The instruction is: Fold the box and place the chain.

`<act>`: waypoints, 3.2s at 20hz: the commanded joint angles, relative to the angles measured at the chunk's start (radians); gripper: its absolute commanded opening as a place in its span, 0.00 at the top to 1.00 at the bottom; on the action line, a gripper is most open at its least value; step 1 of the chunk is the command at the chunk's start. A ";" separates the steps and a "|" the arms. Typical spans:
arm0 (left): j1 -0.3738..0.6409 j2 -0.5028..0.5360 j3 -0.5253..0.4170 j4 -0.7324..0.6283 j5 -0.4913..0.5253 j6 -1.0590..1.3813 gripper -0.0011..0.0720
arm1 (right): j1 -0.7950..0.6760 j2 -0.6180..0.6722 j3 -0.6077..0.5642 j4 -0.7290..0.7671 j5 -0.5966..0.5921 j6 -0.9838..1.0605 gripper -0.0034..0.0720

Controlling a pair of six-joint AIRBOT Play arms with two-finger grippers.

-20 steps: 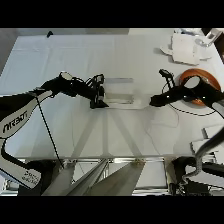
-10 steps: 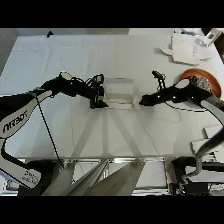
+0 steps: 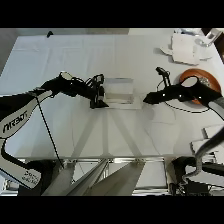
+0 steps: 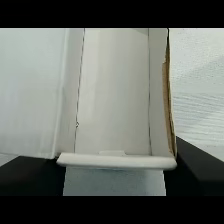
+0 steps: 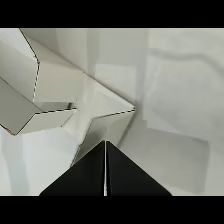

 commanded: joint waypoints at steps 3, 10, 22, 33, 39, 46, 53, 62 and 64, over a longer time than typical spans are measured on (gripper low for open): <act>0.000 0.000 0.000 0.000 0.000 0.000 0.45 | -0.063 0.072 -0.013 -0.091 0.011 0.009 0.94; 0.000 0.000 0.000 0.000 0.000 0.000 0.45 | -0.047 0.043 -0.140 0.042 -0.087 -0.060 0.95; 0.000 0.000 0.000 0.000 0.000 0.000 0.45 | 0.018 -0.046 -0.140 0.163 -0.164 -0.101 0.95; 0.000 0.000 0.000 0.000 0.000 0.000 0.45 | 0.018 -0.072 -0.140 0.336 -0.063 -0.192 0.95; 0.000 0.000 0.000 0.000 0.000 0.000 0.45 | 0.018 -0.072 -0.140 0.484 -0.033 -0.220 0.93; 0.000 0.000 0.000 0.000 0.000 0.000 0.45 | 0.018 -0.072 -0.140 0.538 0.014 -0.281 0.79; 0.000 0.000 0.000 0.000 0.000 0.000 0.45 | 0.018 -0.072 -0.140 0.553 0.043 -0.314 0.79; 0.000 0.000 0.000 0.000 0.000 0.000 0.45 | 0.073 -0.072 -0.140 0.552 -0.063 -0.310 0.64; 0.000 0.000 0.000 0.000 0.000 0.000 0.45 | 0.099 -0.072 -0.140 0.552 -0.105 -0.309 0.54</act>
